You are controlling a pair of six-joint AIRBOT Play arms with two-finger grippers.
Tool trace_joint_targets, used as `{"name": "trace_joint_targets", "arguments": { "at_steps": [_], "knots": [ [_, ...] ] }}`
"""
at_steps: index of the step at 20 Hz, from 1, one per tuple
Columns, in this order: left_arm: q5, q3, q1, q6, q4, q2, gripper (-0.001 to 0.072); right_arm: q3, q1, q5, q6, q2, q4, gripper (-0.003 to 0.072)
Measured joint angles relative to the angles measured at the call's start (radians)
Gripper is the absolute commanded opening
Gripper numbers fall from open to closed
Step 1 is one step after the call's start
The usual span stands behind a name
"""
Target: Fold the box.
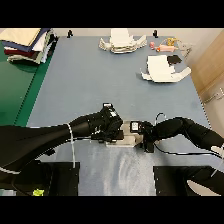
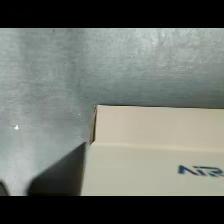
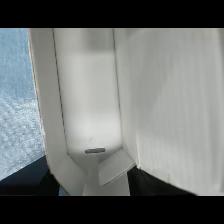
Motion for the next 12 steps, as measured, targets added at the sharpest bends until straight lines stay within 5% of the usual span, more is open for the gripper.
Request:
{"name": "trace_joint_targets", "arguments": {
  "at_steps": [6, 12],
  "knots": [
    [-0.033, 0.02, 0.0, -0.003, -0.017, 0.022, 0.0529, 0.0, 0.0, 0.0, 0.0, 0.0, 0.0, 0.044],
    [-0.153, 0.055, 0.02, 0.02, 0.005, 0.148, 0.0527, 0.0, 0.0, 0.0, 0.0, 0.0, 0.0, 0.044]
  ]
}}
